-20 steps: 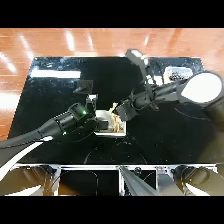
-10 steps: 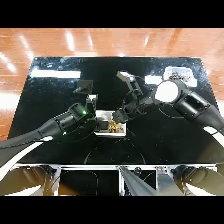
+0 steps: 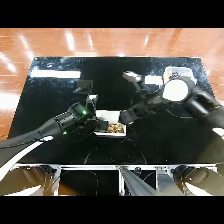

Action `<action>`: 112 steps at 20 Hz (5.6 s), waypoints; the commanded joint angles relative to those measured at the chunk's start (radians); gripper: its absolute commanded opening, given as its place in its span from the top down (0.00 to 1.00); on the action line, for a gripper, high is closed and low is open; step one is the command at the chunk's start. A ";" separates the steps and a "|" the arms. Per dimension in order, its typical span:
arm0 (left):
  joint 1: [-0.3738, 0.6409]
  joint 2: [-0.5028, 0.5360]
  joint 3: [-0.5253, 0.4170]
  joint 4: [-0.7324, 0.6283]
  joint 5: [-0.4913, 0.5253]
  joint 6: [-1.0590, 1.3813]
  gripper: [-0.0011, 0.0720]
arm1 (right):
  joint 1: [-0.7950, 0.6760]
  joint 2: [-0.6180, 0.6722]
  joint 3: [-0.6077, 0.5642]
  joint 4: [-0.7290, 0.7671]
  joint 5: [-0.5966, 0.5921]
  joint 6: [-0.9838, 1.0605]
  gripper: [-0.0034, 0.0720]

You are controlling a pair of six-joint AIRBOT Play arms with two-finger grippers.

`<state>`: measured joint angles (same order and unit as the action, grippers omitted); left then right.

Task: Fold the box and place the chain.

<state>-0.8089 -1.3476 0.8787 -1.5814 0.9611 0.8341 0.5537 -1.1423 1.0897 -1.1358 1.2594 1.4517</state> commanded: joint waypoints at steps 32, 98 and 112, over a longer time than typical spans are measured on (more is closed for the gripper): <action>0.468 0.675 -0.214 -0.158 0.278 0.489 0.35 | -0.108 -0.499 0.591 -0.089 0.167 -0.296 0.13; 0.458 0.645 -0.215 -0.208 0.022 0.557 0.35 | 0.159 -0.517 0.431 -0.182 0.317 -0.544 0.54; 0.458 0.645 -0.215 -0.212 0.022 0.557 0.35 | 0.159 -0.517 0.430 -0.178 0.333 -0.520 0.54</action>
<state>-0.3504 -0.7021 0.6640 -1.7935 0.9829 1.3911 0.7124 -1.6581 1.5204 -1.3151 1.5867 0.9237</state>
